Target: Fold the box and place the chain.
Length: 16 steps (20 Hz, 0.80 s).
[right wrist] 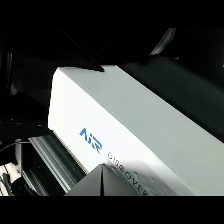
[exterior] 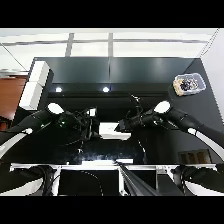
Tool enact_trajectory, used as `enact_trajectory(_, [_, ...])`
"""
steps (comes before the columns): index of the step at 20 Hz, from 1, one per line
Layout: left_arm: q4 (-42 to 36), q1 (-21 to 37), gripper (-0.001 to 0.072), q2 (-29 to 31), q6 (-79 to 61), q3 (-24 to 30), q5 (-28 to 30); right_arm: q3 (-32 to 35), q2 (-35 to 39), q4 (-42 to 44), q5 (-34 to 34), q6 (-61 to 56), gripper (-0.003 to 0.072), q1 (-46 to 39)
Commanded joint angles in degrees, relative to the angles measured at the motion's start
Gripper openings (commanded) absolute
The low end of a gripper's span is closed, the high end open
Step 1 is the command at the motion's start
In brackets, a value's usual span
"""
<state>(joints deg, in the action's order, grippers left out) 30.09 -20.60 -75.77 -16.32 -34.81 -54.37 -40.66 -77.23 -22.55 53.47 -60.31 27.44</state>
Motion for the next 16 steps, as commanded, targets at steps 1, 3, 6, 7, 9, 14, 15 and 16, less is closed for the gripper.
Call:
enact_trajectory(1, [-0.1, 0.0, 0.0466, 0.0, 0.1, 0.0, -0.1, -0.8, 0.5, -1.2, 2.0, 1.8, 0.0004, -0.7])
enact_trajectory(3, [-0.1, 0.0, 0.0467, 0.1, 0.1, 0.0, -0.2, -3.7, 2.8, -1.6, 9.5, 3.5, 0.0004, -3.1])
enact_trajectory(6, [1.6, 0.2, 0.0580, 1.7, 2.4, -0.2, -0.3, -8.0, 9.6, -5.3, 18.7, 2.4, 0.0004, -9.7])
enact_trajectory(7, [2.9, 0.3, 0.0720, 2.6, 5.1, -0.3, -0.2, -8.6, 12.4, -7.3, 20.2, 1.0, 0.0004, -12.3])
enact_trajectory(9, [9.4, 0.5, 0.0720, 5.4, 10.8, -1.1, -0.7, -8.8, 18.6, -13.3, 23.4, -1.7, 0.0004, -18.5])
enact_trajectory(14, [15.5, -0.5, 0.0712, 12.9, 18.6, -1.8, -6.1, -8.8, 26.4, -24.1, 24.5, -5.3, 0.0005, -29.9])
enact_trajectory(15, [16.1, -2.2, 0.0709, 13.0, 20.5, -2.4, -5.1, -8.8, 26.4, -24.1, 23.9, -5.3, 0.0005, -30.9])
enact_trajectory(16, [16.7, -4.4, 0.0709, 12.5, 24.3, -3.8, -4.5, -8.8, 26.4, -25.0, 22.9, -5.3, 0.0006, -31.1])
